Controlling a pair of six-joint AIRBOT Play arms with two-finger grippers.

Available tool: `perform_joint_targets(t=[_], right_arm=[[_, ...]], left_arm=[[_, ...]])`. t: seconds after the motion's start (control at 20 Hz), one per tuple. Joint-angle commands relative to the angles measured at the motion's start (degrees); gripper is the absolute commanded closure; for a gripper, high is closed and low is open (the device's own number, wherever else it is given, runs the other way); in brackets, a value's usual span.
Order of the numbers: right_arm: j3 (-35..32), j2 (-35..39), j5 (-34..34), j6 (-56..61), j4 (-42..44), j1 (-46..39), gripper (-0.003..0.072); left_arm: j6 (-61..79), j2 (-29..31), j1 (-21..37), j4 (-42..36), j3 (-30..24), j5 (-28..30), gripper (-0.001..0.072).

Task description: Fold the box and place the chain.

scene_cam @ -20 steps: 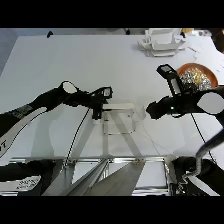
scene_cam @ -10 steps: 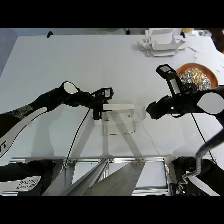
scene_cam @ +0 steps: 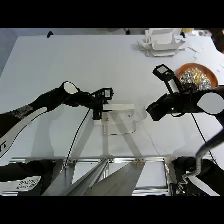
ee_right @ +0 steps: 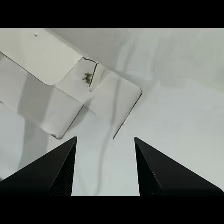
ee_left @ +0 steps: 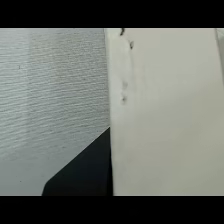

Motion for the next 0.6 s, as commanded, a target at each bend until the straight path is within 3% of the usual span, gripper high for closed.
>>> perform_joint_targets(t=[0.0,0.05,0.1,0.15,0.35,0.55], right_arm=[[0.0,0.0,0.0,-3.5,0.1,0.0,0.0295],[0.0,0.0,0.8,-5.4,0.6,0.0,0.0372],[0.0,0.0,2.8,-9.0,1.6,0.0,0.0544],[0.0,0.0,5.2,-12.1,2.6,0.0,0.0654],[-1.6,0.0,11.0,-22.4,9.0,0.0,0.0675],[-9.1,-0.1,3.4,-35.9,15.9,0.0,0.0675]], left_arm=[[0.0,0.0,0.0,0.0,0.0,0.0,0.0701],[0.0,0.0,0.0,0.0,0.0,0.0,0.0701],[0.0,0.0,0.0,0.0,0.0,0.0,0.0701],[0.0,0.0,0.0,0.0,0.0,0.0,0.0701],[0.0,0.0,0.0,0.0,0.0,0.0,0.0701],[0.0,0.0,0.0,0.0,0.0,0.0,0.0701]])
